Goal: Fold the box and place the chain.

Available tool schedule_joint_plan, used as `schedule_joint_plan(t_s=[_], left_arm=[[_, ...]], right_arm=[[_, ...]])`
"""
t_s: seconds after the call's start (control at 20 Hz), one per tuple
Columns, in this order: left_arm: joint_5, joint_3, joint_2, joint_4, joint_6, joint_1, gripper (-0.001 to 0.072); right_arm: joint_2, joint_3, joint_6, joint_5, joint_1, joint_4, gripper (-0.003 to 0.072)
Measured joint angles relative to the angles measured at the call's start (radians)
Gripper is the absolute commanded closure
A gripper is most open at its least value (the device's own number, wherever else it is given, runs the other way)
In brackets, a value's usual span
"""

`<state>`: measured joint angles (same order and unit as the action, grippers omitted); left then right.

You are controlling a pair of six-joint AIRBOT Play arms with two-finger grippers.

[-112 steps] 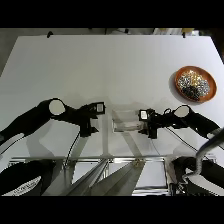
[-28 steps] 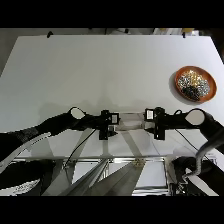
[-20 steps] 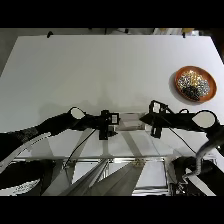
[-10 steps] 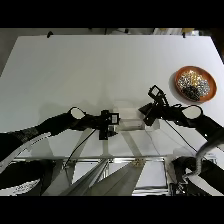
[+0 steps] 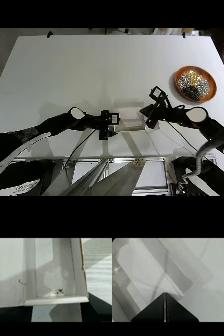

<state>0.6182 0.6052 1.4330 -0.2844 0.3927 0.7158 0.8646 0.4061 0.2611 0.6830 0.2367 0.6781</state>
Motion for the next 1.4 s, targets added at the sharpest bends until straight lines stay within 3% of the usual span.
schedule_joint_plan(t_s=[0.2,0.3,0.35,0.4,0.5,1.0,1.35,1.4], left_arm=[[0.0,0.0,0.0,0.0,0.0,0.0,0.0509],[0.0,0.0,0.0,0.0,0.0,0.0,0.0509],[0.0,0.0,0.0,0.0,0.0,0.0,0.0509],[0.0,0.0,0.0,0.0,0.0,0.0,0.0508],[0.0,0.0,0.0,0.0,0.0,0.0,0.0509],[0.0,0.0,0.0,0.0,0.0,0.0,0.0509],[0.0,0.0,0.0,0.0,0.0,0.0,0.0508],[0.0,0.0,0.0,0.0,0.0,0.0,0.0508]], right_arm=[[-0.101,-0.001,0.011,0.111,0.0,0.261,0.0664],[-0.114,-0.002,0.013,0.147,0.0,0.35,0.0424],[-0.114,-0.002,0.004,0.159,0.0,0.379,0.0396],[-0.11,-0.002,-0.014,0.165,0.0,0.397,0.041],[-0.094,-0.002,-0.06,0.172,0.0,0.422,0.0539],[0.058,-0.003,-0.423,0.183,0.0,0.262,0.0541],[0.13,-0.01,-0.539,0.18,0.0,0.108,0.0529],[0.135,-0.01,-0.544,0.176,0.0,0.089,0.05]])
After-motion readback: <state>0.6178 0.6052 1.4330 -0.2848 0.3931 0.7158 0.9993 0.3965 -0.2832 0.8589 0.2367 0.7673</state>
